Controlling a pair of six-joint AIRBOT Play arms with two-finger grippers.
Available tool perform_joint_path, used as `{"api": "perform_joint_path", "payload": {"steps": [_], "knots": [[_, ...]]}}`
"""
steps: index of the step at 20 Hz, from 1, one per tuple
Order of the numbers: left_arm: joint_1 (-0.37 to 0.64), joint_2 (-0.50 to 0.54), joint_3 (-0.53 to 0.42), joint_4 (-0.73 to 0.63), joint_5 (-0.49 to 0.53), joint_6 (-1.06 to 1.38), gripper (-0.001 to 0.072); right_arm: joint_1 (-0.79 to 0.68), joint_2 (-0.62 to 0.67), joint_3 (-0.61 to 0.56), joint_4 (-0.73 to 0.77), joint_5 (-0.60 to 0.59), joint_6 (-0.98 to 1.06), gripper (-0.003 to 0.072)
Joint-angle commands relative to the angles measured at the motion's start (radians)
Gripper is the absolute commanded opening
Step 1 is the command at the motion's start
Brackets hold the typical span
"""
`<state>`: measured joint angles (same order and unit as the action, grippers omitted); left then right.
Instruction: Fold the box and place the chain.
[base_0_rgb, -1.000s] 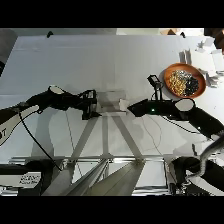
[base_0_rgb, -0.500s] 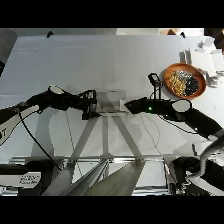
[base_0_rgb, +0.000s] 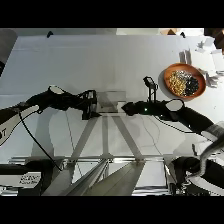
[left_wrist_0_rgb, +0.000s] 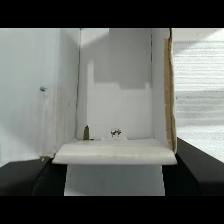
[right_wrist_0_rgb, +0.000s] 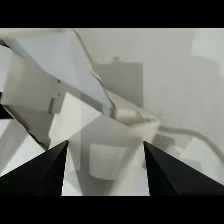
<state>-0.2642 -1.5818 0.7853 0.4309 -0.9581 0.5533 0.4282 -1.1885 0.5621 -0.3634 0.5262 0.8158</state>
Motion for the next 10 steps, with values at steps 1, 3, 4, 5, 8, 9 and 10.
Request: {"api": "perform_joint_path", "payload": {"steps": [1, 3, 4, 5, 8, 9, 10], "knots": [[0.0, 0.0, 0.0, 0.0, 0.0, 0.0, 0.0276, 0.009, -0.006, 0.042, 0.0, -0.019, -0.003, 0.0538], [0.0, 0.0, 0.0, 0.0, 0.001, 0.0, 0.0276, 0.009, -0.006, 0.047, -0.004, -0.02, 0.0, 0.0537], [0.0, 0.0, 0.0, 0.0, 0.001, 0.0, 0.0276, 0.009, -0.006, 0.047, -0.017, -0.019, 0.005, 0.0536], [0.0, 0.0, 0.0, 0.0, 0.001, 0.0, 0.0276, 0.014, -0.006, 0.048, -0.055, -0.026, 0.033, 0.0535], [0.0, 0.0, 0.0, 0.0, 0.001, 0.0, 0.0276, 0.055, -0.006, 0.068, -0.306, -0.05, 0.193, 0.0535], [0.0, 0.0, 0.0, 0.0, 0.001, 0.0, 0.0276, 0.071, -0.006, 0.079, -0.389, -0.05, 0.253, 0.0535], [0.0, 0.0, 0.0, 0.0, 0.001, 0.0, 0.0276, 0.085, -0.007, 0.092, -0.463, -0.055, 0.322, 0.0535]]}}
